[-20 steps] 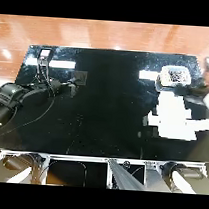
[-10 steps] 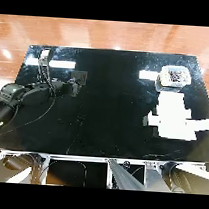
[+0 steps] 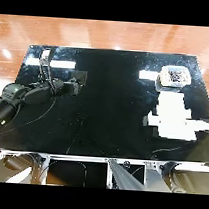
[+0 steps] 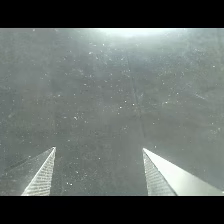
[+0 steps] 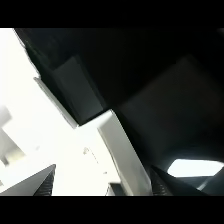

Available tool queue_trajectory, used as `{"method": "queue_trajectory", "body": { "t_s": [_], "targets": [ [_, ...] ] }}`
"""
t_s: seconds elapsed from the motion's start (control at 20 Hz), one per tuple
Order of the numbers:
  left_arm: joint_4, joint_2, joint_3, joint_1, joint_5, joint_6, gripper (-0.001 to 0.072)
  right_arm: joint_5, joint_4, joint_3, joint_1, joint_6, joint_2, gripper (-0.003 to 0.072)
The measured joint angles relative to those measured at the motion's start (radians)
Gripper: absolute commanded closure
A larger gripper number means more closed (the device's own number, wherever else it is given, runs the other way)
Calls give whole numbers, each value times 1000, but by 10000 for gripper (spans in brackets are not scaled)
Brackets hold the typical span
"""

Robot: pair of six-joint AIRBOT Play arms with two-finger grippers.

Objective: Fold the box and place the chain.

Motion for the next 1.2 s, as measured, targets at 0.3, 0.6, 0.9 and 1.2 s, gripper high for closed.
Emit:
{"method": "queue_trajectory", "body": {
  "t_s": [0.3,0.6,0.9,1.2],
  "targets": [
    [-7,0,0,0,-1,-2,84,37,-75,30,130,-4,-58,655],
    [-8,0,0,0,0,-2,84,111,-40,33,217,-42,-5,657],
    [-8,0,0,1,3,-1,85,35,146,-103,446,-65,191,657],
    [3,-11,0,56,3,-11,96,-324,358,-414,863,-64,486,657]
  ]
}}
